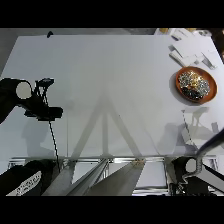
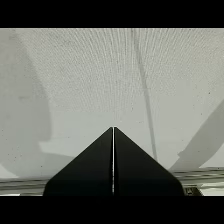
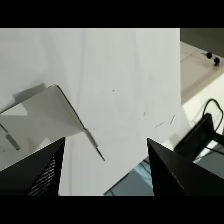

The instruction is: Fold the box and place the chain.

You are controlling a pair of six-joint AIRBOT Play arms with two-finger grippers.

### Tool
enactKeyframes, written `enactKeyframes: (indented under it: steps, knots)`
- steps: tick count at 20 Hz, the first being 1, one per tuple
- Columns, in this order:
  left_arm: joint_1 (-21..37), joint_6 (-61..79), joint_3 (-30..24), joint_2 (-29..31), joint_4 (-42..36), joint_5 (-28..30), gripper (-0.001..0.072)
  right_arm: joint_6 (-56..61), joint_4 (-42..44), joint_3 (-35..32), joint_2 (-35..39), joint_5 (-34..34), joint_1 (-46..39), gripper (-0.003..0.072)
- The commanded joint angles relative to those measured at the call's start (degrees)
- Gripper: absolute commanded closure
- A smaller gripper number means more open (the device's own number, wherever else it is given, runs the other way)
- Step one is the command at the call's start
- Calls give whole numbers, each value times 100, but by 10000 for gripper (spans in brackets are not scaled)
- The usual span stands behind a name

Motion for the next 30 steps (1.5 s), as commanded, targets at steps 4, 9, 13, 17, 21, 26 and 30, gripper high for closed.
enactKeyframes:
  steps: [4,9,13,17,21,26,30]
  knots:
    - [-2,0,-4,-2,0,0,701,-691,264,149,-861,-127,-487,277]
    - [-2,0,-2,-2,0,0,701,-1019,575,149,-1043,-367,-498,450]
    - [-2,0,-4,-2,0,2,701,-1198,656,149,-837,116,-177,669]
    - [-2,0,-4,-2,0,0,701,-1200,1784,149,144,542,798,670]
    - [-2,0,-2,-2,0,0,701,-1567,4017,28,1196,817,1847,670]
    - [-2,0,-2,-2,0,0,701,-1388,5757,-1362,2673,-442,2990,670]
    - [-2,0,-4,-2,0,22,701,-1294,6345,-2424,3501,-1379,3858,670]
